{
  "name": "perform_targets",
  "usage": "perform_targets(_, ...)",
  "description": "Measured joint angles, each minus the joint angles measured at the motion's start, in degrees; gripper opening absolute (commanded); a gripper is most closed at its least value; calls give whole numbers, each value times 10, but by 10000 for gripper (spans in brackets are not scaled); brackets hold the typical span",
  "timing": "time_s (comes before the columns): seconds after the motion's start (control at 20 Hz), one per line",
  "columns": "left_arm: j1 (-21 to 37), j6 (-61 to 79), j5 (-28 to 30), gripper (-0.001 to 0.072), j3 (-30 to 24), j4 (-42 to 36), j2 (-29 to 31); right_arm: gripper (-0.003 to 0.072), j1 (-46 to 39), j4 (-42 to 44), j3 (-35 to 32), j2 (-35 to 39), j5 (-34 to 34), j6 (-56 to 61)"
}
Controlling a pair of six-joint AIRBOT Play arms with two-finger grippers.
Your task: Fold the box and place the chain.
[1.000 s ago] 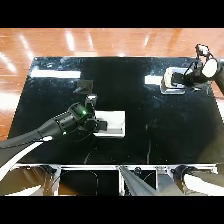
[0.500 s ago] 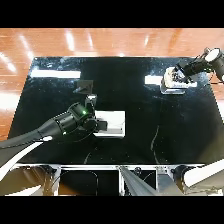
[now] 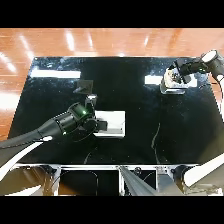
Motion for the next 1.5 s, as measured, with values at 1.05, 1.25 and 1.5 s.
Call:
perform_targets(1.05,0,0,-1,17,0,1,0,31,2,29,2,17,-10,-113)
perform_targets(1.25,0,0,-2,16,0,1,0,30,2,-3,2,84,23,-173)
perform_targets(1.5,0,0,-3,17,0,1,0,30,2,-38,2,192,58,-236)
